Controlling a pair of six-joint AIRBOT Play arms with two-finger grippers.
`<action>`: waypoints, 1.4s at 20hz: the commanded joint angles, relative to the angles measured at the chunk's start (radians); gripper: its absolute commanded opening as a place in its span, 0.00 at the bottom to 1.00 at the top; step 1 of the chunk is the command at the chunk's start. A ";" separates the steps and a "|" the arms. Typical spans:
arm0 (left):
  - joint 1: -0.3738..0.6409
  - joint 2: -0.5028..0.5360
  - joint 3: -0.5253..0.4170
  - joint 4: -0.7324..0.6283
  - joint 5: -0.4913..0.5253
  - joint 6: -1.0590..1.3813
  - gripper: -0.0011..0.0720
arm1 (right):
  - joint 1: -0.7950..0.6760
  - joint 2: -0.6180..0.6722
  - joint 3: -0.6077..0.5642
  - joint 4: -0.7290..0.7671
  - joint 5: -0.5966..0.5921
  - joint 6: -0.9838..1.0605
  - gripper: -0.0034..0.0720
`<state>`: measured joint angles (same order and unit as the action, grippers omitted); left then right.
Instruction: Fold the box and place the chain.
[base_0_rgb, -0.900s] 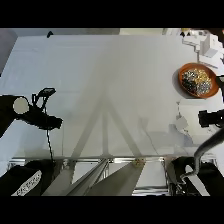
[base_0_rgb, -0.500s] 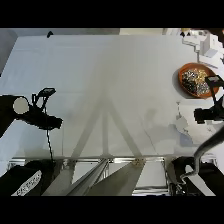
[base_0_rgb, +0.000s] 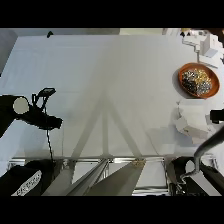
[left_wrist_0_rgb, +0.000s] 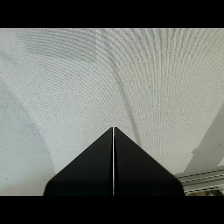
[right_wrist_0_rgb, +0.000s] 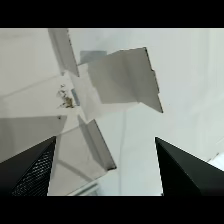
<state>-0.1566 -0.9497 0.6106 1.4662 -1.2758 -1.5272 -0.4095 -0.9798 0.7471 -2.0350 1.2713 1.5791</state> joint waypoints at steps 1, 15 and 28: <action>0.001 0.000 0.000 0.000 0.000 0.000 0.03 | -0.089 -0.069 0.001 -0.040 -0.040 -0.017 0.91; 0.001 0.000 0.000 0.000 0.000 0.000 0.03 | -0.117 -0.360 0.107 -0.095 -0.055 -0.122 0.67; 0.001 0.000 0.000 0.000 0.000 0.000 0.03 | -0.015 -0.217 0.099 0.298 -0.057 -0.223 0.06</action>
<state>-0.1566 -0.9497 0.6106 1.4662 -1.2762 -1.5272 -0.4706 -1.2633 0.8516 -1.9991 1.2366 1.4227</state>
